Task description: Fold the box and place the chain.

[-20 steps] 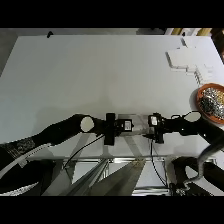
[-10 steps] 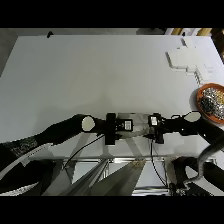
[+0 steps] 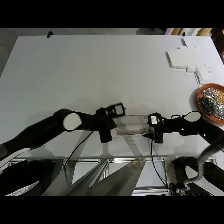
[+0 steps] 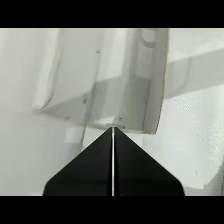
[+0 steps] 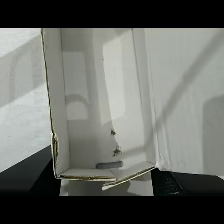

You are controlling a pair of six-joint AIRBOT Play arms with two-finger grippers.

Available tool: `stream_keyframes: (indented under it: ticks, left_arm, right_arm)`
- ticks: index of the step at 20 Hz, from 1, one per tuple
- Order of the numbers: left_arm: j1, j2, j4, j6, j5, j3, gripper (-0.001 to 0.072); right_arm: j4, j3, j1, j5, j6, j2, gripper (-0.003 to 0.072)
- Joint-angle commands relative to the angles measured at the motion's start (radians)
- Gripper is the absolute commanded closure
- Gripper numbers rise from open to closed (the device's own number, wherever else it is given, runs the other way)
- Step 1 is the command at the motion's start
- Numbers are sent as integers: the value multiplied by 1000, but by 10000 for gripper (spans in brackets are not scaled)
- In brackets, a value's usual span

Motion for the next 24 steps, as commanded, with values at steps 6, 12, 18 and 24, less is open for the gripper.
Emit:
stream_keyframes:
  ticks: [6, 12, 18, 24]
  left_arm:
    - [167, 132, 370, -963, -269, -34, 707]
    - [175, -14, 155, -1070, -113, -121, 707]
    - [118, -134, -40, -1028, -51, -121, 703]
    - [67, -132, -121, -1015, -27, -82, 701]
  right_arm:
    - [-3, 1, 0, 2, -2, 1, 285]
    - [-3, 1, 0, 2, -2, 1, 285]
    - [-3, 1, 0, 2, -2, 1, 285]
    - [-3, 1, 0, 2, -2, 1, 285]
